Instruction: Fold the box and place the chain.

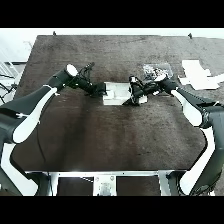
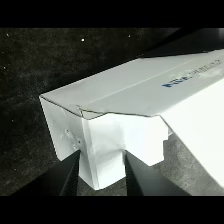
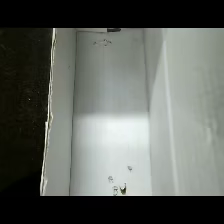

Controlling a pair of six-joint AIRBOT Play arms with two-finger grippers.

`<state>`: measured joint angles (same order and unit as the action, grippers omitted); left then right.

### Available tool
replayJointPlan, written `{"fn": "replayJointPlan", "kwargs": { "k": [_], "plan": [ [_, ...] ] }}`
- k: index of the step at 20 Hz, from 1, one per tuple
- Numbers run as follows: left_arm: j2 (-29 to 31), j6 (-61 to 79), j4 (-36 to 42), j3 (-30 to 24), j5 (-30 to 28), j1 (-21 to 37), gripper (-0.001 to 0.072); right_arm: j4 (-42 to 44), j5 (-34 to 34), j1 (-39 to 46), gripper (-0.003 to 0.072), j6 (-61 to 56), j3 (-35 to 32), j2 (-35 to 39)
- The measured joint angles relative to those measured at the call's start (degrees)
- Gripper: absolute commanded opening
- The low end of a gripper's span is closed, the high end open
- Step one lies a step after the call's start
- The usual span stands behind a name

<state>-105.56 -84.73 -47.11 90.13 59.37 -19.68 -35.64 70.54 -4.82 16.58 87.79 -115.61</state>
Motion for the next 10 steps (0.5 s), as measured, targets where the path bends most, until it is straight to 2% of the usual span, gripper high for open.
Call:
{"fn": "replayJointPlan", "kwargs": {
  "k": [10],
  "plan": [
    [0.02,-9.66,-11.39,2.14,-2.05,-4.0,0.0348,0.0,-0.02,0.0,0.0586,0.0,0.0,0.0]
  ]
}}
